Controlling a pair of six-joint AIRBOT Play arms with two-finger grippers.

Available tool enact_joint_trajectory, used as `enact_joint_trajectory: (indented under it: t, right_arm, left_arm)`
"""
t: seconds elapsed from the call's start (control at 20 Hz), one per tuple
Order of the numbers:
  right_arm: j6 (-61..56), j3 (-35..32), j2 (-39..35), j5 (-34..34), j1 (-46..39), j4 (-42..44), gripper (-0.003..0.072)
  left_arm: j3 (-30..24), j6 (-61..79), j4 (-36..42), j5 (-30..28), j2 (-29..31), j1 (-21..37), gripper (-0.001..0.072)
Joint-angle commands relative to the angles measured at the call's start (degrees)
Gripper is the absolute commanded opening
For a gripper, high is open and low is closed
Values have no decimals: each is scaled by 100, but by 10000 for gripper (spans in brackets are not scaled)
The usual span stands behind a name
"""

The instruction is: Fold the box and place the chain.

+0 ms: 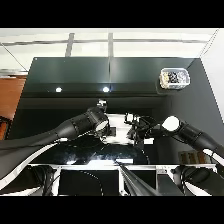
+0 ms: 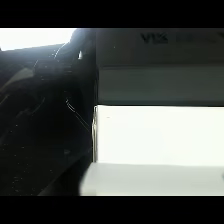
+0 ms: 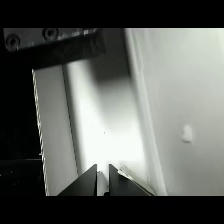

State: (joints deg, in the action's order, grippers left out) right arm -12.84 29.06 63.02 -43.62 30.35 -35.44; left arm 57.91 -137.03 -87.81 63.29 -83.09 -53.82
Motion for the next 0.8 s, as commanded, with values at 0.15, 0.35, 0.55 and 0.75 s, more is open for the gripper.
enact_joint_trajectory:
  t: [0.15, 0.35, 0.55, 0.75]
  right_arm:
    - [-363, -2, 0, 127, -2, 92, 7]
    - [-1875, 42, -199, -177, -297, -24, 15]
    - [-3779, 492, -691, -1978, -1696, -920, 16]
    - [-4800, 505, -785, -2811, -3401, -2072, 16]
  left_arm:
    - [2, 4, 0, -11, 0, -2, 30]
    - [2, 4, -2, -17, 0, -2, 29]
    - [2, 4, 0, -22, 0, -2, 30]
    - [2, 7, 0, -20, 0, -2, 29]
